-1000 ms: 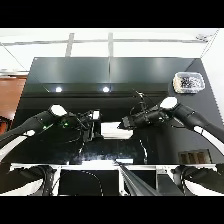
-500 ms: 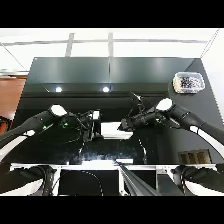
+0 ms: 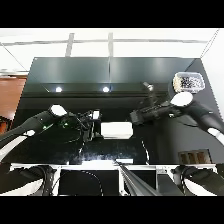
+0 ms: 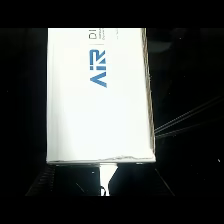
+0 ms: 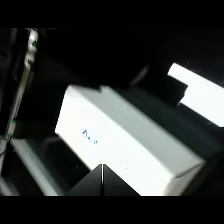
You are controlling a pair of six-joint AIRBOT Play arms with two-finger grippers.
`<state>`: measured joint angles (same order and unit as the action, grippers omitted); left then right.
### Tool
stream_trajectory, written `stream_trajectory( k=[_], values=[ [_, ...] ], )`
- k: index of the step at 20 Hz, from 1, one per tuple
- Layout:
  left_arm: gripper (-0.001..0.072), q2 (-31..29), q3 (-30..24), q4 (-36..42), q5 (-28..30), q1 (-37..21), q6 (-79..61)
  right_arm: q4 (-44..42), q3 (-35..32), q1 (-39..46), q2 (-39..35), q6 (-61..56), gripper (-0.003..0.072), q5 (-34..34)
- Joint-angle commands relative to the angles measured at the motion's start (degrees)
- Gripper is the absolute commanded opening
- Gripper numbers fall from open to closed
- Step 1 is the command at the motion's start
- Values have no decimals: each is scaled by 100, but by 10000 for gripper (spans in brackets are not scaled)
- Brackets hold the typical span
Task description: Fold the box and place the chain.
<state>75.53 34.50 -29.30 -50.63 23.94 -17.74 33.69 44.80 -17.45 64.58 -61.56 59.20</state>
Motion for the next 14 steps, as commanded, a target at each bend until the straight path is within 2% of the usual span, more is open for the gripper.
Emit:
stream_trajectory(
  k=[1,3,6,7,13,14],
  values=[
    [276,4,4,0,0,-2,-9,1714,214,492,-1058,-129,2,-293],
    [277,4,4,0,0,-2,-7,3279,214,586,-1473,-852,2,-621],
    [276,4,4,-2,0,-2,-7,5095,184,638,-1545,-2170,3,-444],
    [276,4,4,-2,0,-2,-7,5351,136,638,-1543,-2391,3,-376],
    [278,4,4,-2,2,-2,-7,5184,-87,638,-1543,-2474,4,-291],
    [299,4,4,-2,0,-2,-9,5184,-92,638,-1543,-2520,3,-289]
  ],
)
